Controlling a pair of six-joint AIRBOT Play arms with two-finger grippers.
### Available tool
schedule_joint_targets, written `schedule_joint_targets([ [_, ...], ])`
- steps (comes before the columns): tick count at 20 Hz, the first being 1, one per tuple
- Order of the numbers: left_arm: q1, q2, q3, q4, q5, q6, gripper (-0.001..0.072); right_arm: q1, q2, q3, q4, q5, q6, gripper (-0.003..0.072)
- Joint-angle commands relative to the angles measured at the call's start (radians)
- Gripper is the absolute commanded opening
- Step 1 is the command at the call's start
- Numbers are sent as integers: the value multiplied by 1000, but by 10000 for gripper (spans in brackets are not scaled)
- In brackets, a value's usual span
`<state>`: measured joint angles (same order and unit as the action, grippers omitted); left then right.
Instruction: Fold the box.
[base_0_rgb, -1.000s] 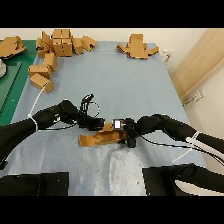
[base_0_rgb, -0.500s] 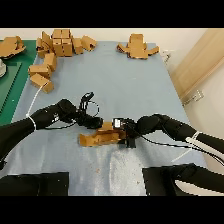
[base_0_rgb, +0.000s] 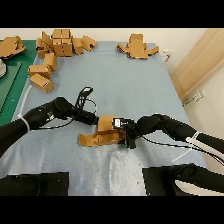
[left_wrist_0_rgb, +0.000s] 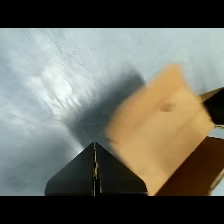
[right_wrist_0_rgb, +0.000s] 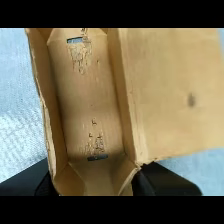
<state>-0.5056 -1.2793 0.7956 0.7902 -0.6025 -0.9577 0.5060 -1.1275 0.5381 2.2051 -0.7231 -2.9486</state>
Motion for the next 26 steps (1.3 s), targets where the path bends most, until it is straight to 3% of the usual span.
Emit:
schedule_joint_targets([
  [1,18,116,-2,271,51,15,10,0,0,1,-2,-1,1,608],
  [4,48,226,-57,428,50,0,10,0,0,1,-2,0,1,609],
  [7,41,315,-174,525,42,8,9,0,0,1,-2,0,1,608],
  [12,-157,455,-376,534,42,130,15,0,0,1,-2,0,1,608],
  [13,-203,465,-385,534,43,140,64,0,0,1,-2,0,1,608],
  [14,-238,465,-384,533,52,139,433,0,0,1,-2,1,1,608],
  [15,-266,463,-384,533,76,138,699,0,0,1,-2,1,1,608],
  [21,-283,465,-346,563,122,206,700,0,0,1,-9,2,1,608],
  [22,-254,465,-342,579,108,205,699,0,0,1,-9,3,1,608],
  [24,-176,465,-341,579,74,190,591,0,0,1,-10,3,1,608],
  [26,-104,468,-336,576,13,175,588,0,0,1,-10,2,1,608],
])
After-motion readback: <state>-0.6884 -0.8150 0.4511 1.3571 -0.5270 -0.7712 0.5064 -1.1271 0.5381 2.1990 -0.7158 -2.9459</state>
